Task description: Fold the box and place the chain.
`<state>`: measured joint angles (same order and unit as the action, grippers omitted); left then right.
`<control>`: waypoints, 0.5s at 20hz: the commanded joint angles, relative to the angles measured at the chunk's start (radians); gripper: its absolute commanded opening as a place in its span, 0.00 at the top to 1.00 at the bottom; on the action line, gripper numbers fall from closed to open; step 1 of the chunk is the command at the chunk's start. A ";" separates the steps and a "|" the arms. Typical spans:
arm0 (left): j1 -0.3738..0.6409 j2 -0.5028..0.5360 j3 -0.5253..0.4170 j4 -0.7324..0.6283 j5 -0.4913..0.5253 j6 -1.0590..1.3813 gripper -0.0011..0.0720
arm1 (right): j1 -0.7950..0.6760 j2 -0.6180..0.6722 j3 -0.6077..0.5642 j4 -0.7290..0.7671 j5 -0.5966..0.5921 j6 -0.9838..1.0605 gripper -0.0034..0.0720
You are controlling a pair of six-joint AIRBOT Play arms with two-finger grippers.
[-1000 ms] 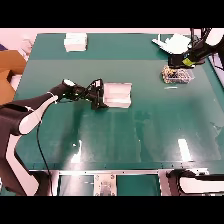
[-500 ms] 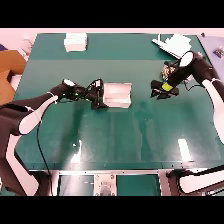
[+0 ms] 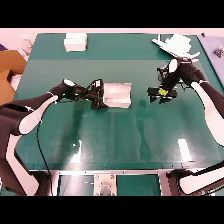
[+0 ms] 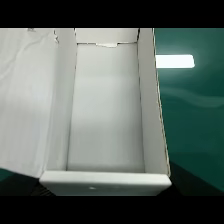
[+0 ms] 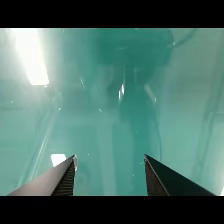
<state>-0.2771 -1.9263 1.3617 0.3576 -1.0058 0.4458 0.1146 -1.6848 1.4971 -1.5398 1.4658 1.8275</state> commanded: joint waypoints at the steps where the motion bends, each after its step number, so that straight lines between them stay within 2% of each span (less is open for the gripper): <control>1: 0.000 0.000 0.000 0.000 0.000 0.000 0.26 | 0.005 -0.004 0.000 -0.028 -0.021 0.001 0.30; 7: 0.000 0.000 0.000 0.000 0.000 0.000 0.26 | 0.013 -0.004 0.000 -0.028 -0.037 -0.005 0.32; 8: 0.001 0.000 0.000 0.000 0.000 0.000 0.26 | 0.013 -0.003 0.005 -0.029 -0.049 -0.011 0.56; 9: 0.000 0.000 0.000 0.000 0.000 0.000 0.26 | 0.012 -0.003 0.012 -0.028 -0.072 -0.023 0.70; 10: 0.001 0.000 0.000 0.000 0.000 0.000 0.26 | 0.011 -0.003 0.022 -0.028 -0.075 -0.030 0.75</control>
<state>-0.2771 -1.9263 1.3617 0.3576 -1.0061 0.4458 0.1257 -1.6886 1.5051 -1.5669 1.4223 1.8187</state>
